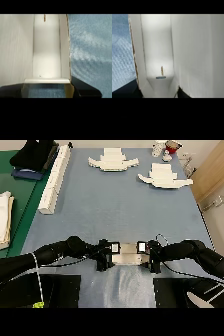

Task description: Fold the box.

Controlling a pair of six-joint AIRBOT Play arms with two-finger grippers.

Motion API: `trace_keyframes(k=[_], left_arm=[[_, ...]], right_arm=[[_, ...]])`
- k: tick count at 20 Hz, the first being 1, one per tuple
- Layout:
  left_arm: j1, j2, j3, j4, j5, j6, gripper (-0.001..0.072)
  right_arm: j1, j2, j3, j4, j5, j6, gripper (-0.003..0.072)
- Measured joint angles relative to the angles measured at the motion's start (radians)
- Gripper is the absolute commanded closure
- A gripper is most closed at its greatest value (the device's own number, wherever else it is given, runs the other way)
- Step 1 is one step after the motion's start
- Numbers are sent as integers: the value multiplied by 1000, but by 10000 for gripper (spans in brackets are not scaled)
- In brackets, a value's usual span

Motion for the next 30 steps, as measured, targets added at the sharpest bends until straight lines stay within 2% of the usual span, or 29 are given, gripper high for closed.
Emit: trace_keyframes(k=[5, 6, 7, 13, 18, 19, 20, 22, 23, 25, 27, 28, 29, 30], left_arm=[[0, 0, 0, 0, 0, 0, 297], [0, 0, 0, 0, 0, 0, 297], [0, 0, 0, -2, -5, -2, 297], [0, 0, 0, -1, -3, -1, 297], [0, 0, 0, 0, -1, 0, 296], [0, 0, 0, 0, -1, 0, 297], [0, 0, 0, 0, -1, 0, 296], [0, 0, 0, 0, -1, 0, 296], [0, 0, 0, 0, -1, 0, 297], [0, 0, 0, 0, -1, 0, 297], [0, 0, 0, 0, -1, 0, 297], [0, 0, 0, 0, -1, 0, 297], [0, 0, 0, 0, -1, 0, 297], [0, 0, 0, 0, -1, 0, 297]], right_arm=[[0, 0, 0, -1, 0, 0, 189], [0, 0, 0, -2, 0, 0, 29], [0, 0, -1, -4, 0, 4, -34], [1, 31, 27, -55, -52, 70, -34], [1, 123, 99, -212, -192, 286, -26], [1, 145, 119, -256, -227, 360, -7], [1, 167, 143, -309, -266, 470, 87], [0, 208, 187, -405, -335, 755, 352], [0, 223, 201, -439, -360, 918, 448], [0, 244, 210, -444, -393, 1272, 467], [10, 240, 186, -333, -387, 1498, 468], [21, 232, 168, -250, -367, 1563, 518], [40, 220, 152, -160, -335, 1605, 629], [61, 210, 143, -87, -298, 1627, 668]])
